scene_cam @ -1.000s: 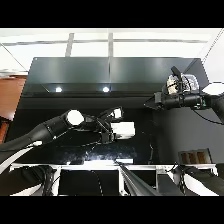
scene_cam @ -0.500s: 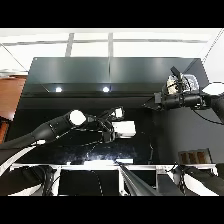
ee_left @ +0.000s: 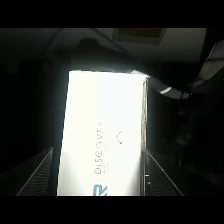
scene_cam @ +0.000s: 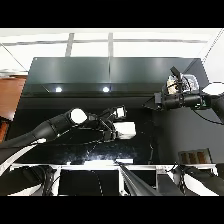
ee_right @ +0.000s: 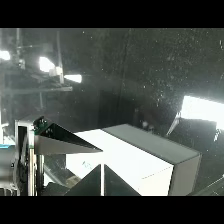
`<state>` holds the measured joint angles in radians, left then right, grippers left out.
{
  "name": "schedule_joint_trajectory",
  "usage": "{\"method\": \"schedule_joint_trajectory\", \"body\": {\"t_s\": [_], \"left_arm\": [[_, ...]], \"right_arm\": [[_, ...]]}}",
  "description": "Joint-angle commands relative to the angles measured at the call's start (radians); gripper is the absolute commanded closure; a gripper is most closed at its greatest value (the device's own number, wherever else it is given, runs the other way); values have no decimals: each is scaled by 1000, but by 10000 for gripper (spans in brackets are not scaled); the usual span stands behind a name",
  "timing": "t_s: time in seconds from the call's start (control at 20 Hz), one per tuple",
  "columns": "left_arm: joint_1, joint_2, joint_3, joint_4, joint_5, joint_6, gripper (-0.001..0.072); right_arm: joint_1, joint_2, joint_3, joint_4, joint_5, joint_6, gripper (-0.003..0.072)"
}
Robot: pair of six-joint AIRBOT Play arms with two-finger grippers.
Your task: Fold the box and place the chain.
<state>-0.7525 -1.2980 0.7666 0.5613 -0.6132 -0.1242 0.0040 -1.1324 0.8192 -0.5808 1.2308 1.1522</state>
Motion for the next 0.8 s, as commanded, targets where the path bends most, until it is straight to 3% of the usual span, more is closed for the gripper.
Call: {"method": "schedule_joint_trajectory", "body": {"t_s": [0.0, 0.75], "left_arm": [[1, 1, 4, -1, 3, -3, 19], [-2, -36, 1, 48, -26, -14, 18]], "right_arm": [[0, 1, 1, 0, 1, 0, 662], [0, 1, 1, 0, 3, 0, 662]]}}
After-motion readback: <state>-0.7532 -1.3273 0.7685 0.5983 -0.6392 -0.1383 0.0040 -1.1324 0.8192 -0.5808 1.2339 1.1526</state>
